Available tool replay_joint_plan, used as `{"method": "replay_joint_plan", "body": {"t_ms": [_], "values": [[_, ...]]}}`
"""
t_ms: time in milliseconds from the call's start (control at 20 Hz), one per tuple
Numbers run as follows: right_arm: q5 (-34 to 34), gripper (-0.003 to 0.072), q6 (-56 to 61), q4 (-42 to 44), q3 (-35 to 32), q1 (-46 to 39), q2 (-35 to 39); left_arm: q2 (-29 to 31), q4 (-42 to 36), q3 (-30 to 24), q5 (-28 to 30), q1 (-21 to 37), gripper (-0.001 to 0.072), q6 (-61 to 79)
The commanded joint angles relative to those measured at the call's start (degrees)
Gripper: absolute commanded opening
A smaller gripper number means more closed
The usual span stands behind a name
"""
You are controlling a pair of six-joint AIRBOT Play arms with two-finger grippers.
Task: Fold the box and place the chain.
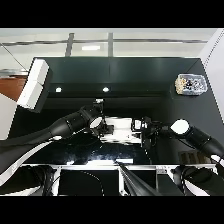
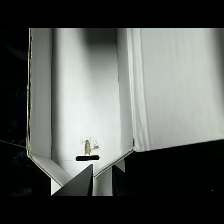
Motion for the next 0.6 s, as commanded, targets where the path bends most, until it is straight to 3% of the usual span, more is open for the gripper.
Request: {"method": "replay_joint_plan", "body": {"t_ms": [0,150,250,300,350,450,500,550], "values": [[-1.3,0.0138,0.3,1.2,0.0,0.4,-0.8,0.0,0.0,0.1,0.1,0.0,0.0026,0.1],[-3.9,0.0138,4.5,-6.0,0.6,-2.0,-0.8,0.0,0.0,0.1,0.1,0.0,0.0026,0.1],[-0.8,0.0145,6.8,-9.1,1.4,-4.6,-0.7,0.0,0.0,0.1,0.1,0.0,0.0026,0.1],[1.0,0.0370,6.8,-10.1,1.5,-5.6,-0.7,0.0,0.0,0.1,0.1,0.0,0.0026,0.1],[2.4,0.0666,6.8,-11.1,1.5,-6.4,-0.7,0.0,0.0,0.1,0.1,0.0,0.0026,0.1],[4.6,0.0686,6.7,-10.4,1.5,-6.3,-0.7,0.0,0.0,0.1,0.1,0.0,0.0026,0.1],[5.1,0.0601,6.6,-9.8,1.5,-5.4,-0.7,0.0,0.0,0.1,0.1,0.0,0.0026,0.1],[5.2,0.0595,6.3,-9.4,1.5,-4.3,-0.7,0.0,0.0,0.1,0.1,0.0,0.0026,0.1]]}}
